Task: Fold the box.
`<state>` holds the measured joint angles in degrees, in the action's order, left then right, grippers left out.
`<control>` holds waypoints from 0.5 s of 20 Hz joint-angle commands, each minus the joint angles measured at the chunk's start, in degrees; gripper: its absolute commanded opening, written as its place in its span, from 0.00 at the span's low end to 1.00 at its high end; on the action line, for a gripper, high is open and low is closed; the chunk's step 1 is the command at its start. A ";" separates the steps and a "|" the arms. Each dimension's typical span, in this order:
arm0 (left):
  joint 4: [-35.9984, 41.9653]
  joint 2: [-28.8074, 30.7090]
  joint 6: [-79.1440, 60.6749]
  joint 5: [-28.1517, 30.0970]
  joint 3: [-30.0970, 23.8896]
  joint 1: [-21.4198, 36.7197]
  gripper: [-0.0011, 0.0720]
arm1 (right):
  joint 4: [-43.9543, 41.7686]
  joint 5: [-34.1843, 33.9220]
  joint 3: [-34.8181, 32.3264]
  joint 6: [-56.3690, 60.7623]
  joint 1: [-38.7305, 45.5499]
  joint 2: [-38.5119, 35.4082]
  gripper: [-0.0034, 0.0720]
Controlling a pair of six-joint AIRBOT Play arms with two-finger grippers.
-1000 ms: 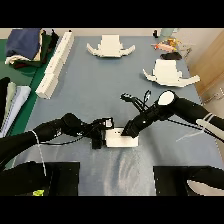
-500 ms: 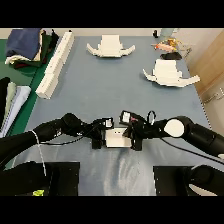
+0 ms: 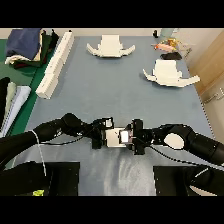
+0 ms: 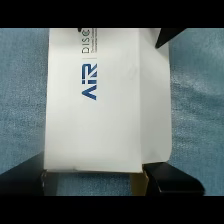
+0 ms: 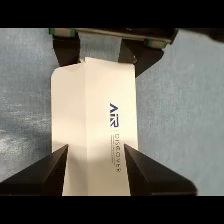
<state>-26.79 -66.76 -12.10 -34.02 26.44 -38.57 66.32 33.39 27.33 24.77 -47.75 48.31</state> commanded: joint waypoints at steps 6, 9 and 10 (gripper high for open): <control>-0.02 -0.02 -0.04 0.00 0.04 -0.02 0.53 | 2.89 -1.14 -0.15 -1.92 -0.22 1.09 0.77; -0.02 -0.02 -0.04 0.00 0.04 -0.02 0.53 | 2.91 -1.18 -0.15 -1.92 -0.22 2.29 0.77; -0.02 -0.02 -0.04 0.00 0.04 -0.02 0.53 | 2.91 -1.25 -0.15 -1.92 -0.22 2.56 0.77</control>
<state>-26.87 -66.76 -12.23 -34.02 26.44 -38.57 68.75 32.14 27.22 23.00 -47.99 50.04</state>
